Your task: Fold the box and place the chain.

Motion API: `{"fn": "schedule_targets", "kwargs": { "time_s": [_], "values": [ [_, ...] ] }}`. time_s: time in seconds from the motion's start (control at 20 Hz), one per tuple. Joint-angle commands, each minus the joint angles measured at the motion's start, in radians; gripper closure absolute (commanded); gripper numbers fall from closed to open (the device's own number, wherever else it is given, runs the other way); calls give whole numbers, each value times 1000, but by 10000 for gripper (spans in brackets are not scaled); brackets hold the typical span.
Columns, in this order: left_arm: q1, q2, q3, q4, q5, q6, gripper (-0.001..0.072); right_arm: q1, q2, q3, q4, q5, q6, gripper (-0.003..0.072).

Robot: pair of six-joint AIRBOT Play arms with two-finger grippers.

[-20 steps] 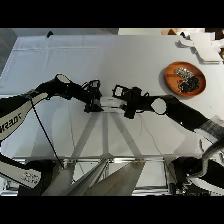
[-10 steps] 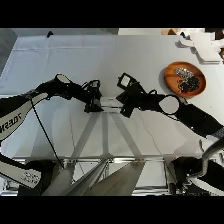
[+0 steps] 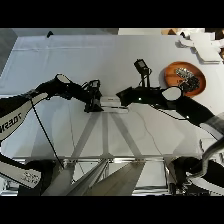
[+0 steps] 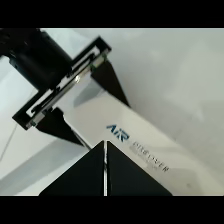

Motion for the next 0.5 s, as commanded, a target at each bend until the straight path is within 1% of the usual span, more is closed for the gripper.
{"fn": "schedule_targets", "kwargs": {
  "time_s": [0.0, 0.1, 0.45],
  "values": [
    [0, 0, 0, 0, 0, 0, 452, -6, -99, 0, 34, 104, 80, 678],
    [0, 0, 0, 0, 0, 0, 452, 0, -119, 0, 29, 97, 80, 677],
    [0, 0, 0, 0, 0, 0, 452, 55, -120, -16, -20, 79, 80, 677]
  ]
}}
